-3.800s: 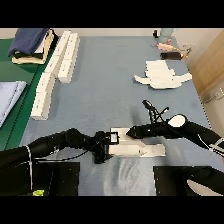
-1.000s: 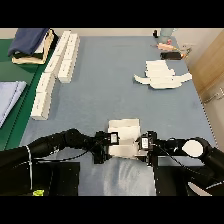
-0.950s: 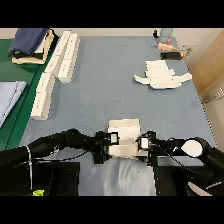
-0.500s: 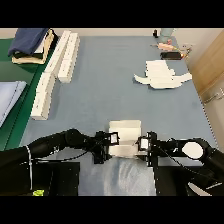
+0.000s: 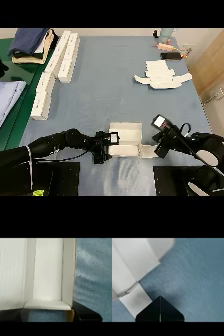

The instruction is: Fold the box.

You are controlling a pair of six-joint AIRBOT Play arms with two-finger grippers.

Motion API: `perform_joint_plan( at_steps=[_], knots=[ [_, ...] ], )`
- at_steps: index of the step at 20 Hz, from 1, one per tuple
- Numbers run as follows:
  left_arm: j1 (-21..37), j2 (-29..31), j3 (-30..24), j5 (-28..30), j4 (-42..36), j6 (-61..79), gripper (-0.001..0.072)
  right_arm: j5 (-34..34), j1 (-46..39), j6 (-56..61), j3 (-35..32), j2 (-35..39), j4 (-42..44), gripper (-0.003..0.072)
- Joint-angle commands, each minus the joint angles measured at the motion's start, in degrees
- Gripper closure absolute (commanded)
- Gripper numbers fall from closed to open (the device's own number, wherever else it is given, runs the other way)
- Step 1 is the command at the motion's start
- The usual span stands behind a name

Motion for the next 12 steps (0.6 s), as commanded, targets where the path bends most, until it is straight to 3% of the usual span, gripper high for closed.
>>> perform_joint_plan(
  at_steps=[1, 3, 7, 12],
  knots=[
    [0.0, 0.04, -0.02, 0.02, 0.04, 0.02, 0.0248, 9.94, -0.85, 47.04, 2.38, 0.92, -16.28, 0.0684],
    [0.0, 0.04, -0.02, 0.04, 0.04, 0.02, 0.0247, 15.74, -2.58, 53.88, 2.27, -0.5, -15.87, 0.0684],
    [-0.02, 0.04, -0.02, 0.02, 0.04, 0.02, 0.0248, 23.43, -7.39, 51.74, 2.25, -6.51, -9.92, 0.0683],
    [-0.02, 0.04, -0.02, -0.04, 0.04, 0.02, 0.0248, 18.84, -10.29, 43.85, 2.21, -14.88, 3.13, 0.0685]
  ],
)
